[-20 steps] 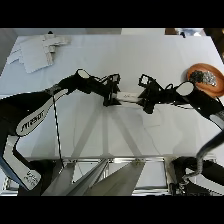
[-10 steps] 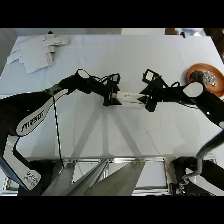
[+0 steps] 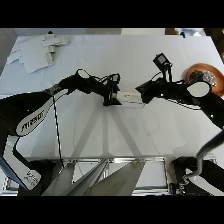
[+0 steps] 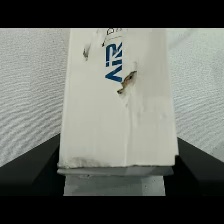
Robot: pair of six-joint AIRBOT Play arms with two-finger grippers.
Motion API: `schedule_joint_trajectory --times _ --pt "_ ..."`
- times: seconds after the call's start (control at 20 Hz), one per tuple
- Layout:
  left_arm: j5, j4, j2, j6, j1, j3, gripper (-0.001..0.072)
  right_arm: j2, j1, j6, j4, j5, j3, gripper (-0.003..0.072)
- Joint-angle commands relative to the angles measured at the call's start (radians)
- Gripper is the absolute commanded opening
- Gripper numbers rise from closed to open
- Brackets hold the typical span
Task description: Fold the box and place the chain.
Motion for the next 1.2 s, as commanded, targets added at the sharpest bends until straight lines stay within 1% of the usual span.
schedule_joint_trajectory --times 0.0,0.1,0.2,0.45,0.7,0.9,1.15 --pt "0.000 0.000 0.000 0.000 0.001 0.001 0.0395 -0.026 0.069 0.166 0.053 -0.117 0.001 0.0009" --pt "0.000 0.000 0.000 0.000 0.001 0.001 0.0395 -0.072 0.102 0.285 0.053 -0.127 0.001 0.0009" --pt "0.000 0.000 0.000 0.000 0.001 0.000 0.0395 -0.118 0.120 0.346 0.053 -0.115 0.001 0.0009" --pt "0.000 0.000 0.000 0.000 0.001 0.001 0.0395 -0.210 0.126 0.468 0.053 -0.129 0.001 0.0010" --pt "0.000 0.000 0.000 0.000 0.001 0.000 0.0395 -0.235 0.126 0.482 0.037 -0.132 0.001 0.0010" --pt "0.000 0.000 0.000 0.000 0.001 0.001 0.0395 -0.250 0.126 0.495 -0.029 -0.108 0.001 0.0010" --pt "0.000 0.000 0.000 0.000 0.001 0.000 0.0395 -0.270 0.126 0.498 -0.032 -0.092 0.001 0.0010"
